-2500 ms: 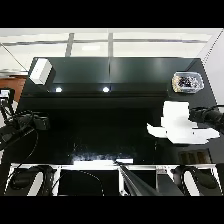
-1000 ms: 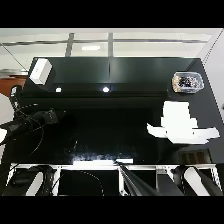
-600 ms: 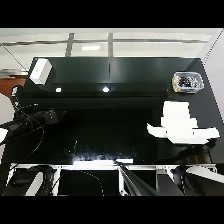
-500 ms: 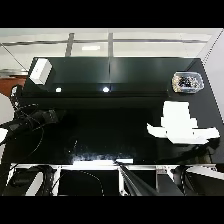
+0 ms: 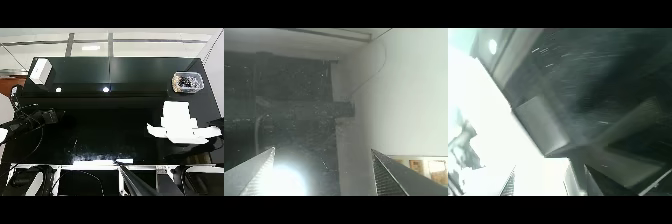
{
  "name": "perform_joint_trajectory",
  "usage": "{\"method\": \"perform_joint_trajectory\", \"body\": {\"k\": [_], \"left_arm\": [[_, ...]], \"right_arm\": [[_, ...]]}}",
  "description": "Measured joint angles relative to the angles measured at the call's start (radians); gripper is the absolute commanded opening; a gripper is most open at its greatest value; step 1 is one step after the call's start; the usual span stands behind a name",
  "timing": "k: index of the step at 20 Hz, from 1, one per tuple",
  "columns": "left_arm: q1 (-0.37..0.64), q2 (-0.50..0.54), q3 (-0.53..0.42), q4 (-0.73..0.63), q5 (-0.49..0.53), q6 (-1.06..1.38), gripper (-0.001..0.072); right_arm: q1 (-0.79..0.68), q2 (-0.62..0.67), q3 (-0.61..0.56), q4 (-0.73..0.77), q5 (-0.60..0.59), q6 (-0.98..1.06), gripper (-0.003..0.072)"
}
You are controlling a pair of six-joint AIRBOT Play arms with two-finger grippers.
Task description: Fold the box and place the chain.
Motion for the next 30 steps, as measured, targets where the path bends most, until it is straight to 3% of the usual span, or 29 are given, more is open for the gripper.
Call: {"method": "perform_joint_trajectory", "body": {"k": [9,10,11,12,13,21,26,30], "left_arm": [[0.0,0.0,0.0,0.005,-0.023,0.0,0.0703],[0.0,0.0,0.0,0.005,-0.023,0.0,0.0703],[0.0,0.0,0.0,0.005,-0.024,0.0,0.0703],[0.0,0.0,0.0,0.005,-0.026,0.0,0.0703],[0.0,0.0,0.0,0.005,-0.026,0.001,0.0703],[0.0,0.0,0.0,0.004,-0.002,0.0,0.07],[0.0,0.0,0.0,-0.034,0.023,0.0,0.07],[-0.008,0.0,0.0,-0.069,-0.031,0.036,0.07]], "right_arm": [[0.071,-0.006,0.001,-0.052,0.052,-0.006,0.0469],[0.073,0.001,0.001,-0.052,0.055,-0.006,0.0218],[0.075,0.008,-0.001,-0.058,0.057,-0.007,0.012],[0.076,0.016,-0.005,-0.062,0.058,-0.008,0.0119],[0.076,0.026,-0.011,-0.067,0.058,-0.015,0.0045],[0.137,0.162,-0.077,0.002,0.018,-0.091,0.0044],[0.269,0.303,-0.153,0.087,-0.045,-0.111,0.0044],[0.408,0.461,-0.277,0.184,-0.167,-0.103,0.0043]]}}
